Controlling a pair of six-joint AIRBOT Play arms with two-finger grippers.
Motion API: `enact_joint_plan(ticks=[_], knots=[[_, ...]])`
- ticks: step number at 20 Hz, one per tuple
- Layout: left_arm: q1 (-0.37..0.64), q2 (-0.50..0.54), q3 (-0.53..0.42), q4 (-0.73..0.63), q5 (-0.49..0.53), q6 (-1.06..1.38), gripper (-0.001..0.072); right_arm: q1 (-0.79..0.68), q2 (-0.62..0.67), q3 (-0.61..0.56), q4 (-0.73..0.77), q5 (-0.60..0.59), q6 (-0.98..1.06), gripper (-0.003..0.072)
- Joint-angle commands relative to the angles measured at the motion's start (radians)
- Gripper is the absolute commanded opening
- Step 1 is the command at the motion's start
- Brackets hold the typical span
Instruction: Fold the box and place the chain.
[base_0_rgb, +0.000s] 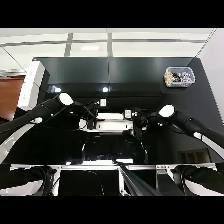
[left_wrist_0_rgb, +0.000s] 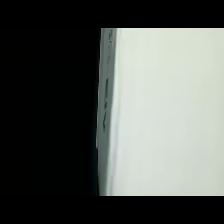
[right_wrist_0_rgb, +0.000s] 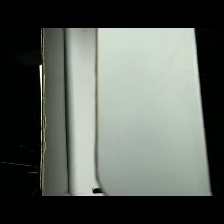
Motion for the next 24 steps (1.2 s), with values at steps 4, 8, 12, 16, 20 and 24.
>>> enact_joint_plan(ticks=[4, 8, 12, 16, 20, 24], knots=[[0.000, 0.000, 0.000, 0.000, 0.002, -0.003, 0.0027, -0.006, -0.016, -0.027, 0.023, 0.004, -0.048, 0.0711], [0.000, 0.000, 0.000, 0.000, 0.002, -0.003, 0.0027, -0.006, -0.017, -0.027, 0.026, -0.004, -0.046, 0.0711], [0.000, 0.000, 0.000, 0.000, 0.002, -0.003, 0.0027, -0.006, -0.017, -0.027, 0.029, -0.011, -0.041, 0.0711], [0.000, 0.000, 0.000, 0.000, 0.002, -0.003, 0.0027, -0.005, -0.018, -0.027, 0.029, -0.023, -0.031, 0.0711], [0.000, 0.000, 0.000, 0.000, 0.002, -0.003, 0.0027, -0.005, -0.028, -0.016, 0.017, -0.035, 0.004, 0.0711], [0.000, 0.000, 0.000, 0.000, 0.001, -0.003, 0.0027, 0.008, -0.031, -0.013, -0.012, -0.037, 0.017, 0.0711]])
